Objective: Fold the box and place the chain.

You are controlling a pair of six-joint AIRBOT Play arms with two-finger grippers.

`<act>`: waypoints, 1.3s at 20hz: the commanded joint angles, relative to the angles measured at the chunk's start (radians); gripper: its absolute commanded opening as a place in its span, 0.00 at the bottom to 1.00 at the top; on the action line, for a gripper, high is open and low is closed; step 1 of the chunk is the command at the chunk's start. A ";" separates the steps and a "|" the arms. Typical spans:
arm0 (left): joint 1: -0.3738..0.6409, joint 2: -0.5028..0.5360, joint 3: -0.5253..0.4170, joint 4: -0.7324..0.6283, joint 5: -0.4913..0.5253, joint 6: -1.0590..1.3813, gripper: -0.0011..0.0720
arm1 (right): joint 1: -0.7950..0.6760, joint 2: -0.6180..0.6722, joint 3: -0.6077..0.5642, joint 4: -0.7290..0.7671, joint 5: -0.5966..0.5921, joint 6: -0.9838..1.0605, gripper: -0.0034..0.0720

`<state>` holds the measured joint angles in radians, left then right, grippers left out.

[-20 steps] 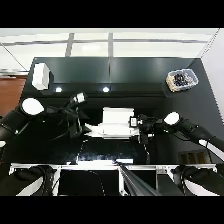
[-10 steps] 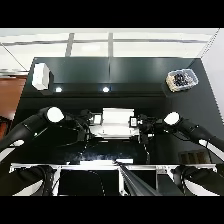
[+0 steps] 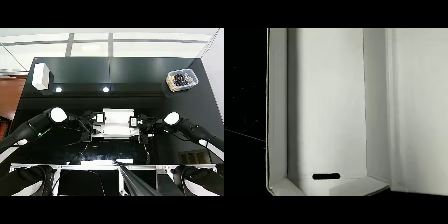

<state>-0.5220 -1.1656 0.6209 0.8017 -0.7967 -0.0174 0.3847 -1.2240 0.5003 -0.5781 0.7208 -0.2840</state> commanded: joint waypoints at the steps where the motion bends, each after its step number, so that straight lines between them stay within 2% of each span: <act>1: -0.001 -0.001 0.000 -0.030 -0.026 -0.019 0.39 | 0.001 0.000 0.000 0.000 0.000 0.000 0.28; 4: -0.001 -0.002 0.000 -0.060 -0.005 -0.019 0.37 | 0.001 0.000 0.000 0.000 0.000 0.000 0.28; 5: -0.002 -0.004 0.000 -0.075 0.006 -0.019 0.31 | 0.001 0.000 0.000 0.000 0.000 0.000 0.28; 8: -0.002 -0.039 0.000 -0.119 0.017 -0.014 0.31 | 0.001 0.000 0.000 0.000 0.000 0.000 0.29; 9: -0.002 -0.054 0.000 -0.132 0.028 -0.015 0.23 | 0.001 0.000 0.000 0.000 0.000 0.000 0.29; 10: -0.002 -0.069 0.000 -0.158 0.036 -0.014 0.22 | 0.001 0.000 0.000 0.000 0.000 0.000 0.29; 13: -0.002 -0.094 0.000 -0.256 0.034 -0.011 0.22 | 0.001 0.000 0.000 0.000 0.000 0.000 0.29; 20: -0.003 -0.096 0.000 -0.260 0.034 -0.008 0.22 | 0.001 0.000 0.000 0.000 0.000 0.000 0.29; 21: -0.009 -0.096 0.000 -0.259 0.034 -0.008 0.24 | 0.001 0.000 0.000 0.000 0.000 0.000 0.29; 22: -0.018 -0.096 0.000 -0.260 0.038 -0.008 0.30 | 0.001 0.000 0.000 0.000 0.000 0.000 0.29; 23: -0.030 -0.096 0.000 -0.260 0.047 -0.008 0.54 | 0.001 0.000 0.000 0.000 0.000 0.000 0.29; 24: -0.040 -0.096 0.000 -0.259 0.054 -0.008 0.57 | 0.001 0.000 0.000 0.000 0.000 0.000 0.28; 25: -0.048 -0.096 0.000 -0.257 0.061 -0.008 0.37 | 0.001 0.000 0.000 0.000 0.000 0.000 0.29; 26: -0.050 -0.096 0.000 -0.251 0.062 -0.008 0.26 | 0.001 0.000 0.000 0.000 0.000 0.000 0.29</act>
<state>-0.5560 -1.2613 0.6209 0.5449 -0.7464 -0.0257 0.3847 -1.2236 0.5003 -0.5781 0.7208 -0.2844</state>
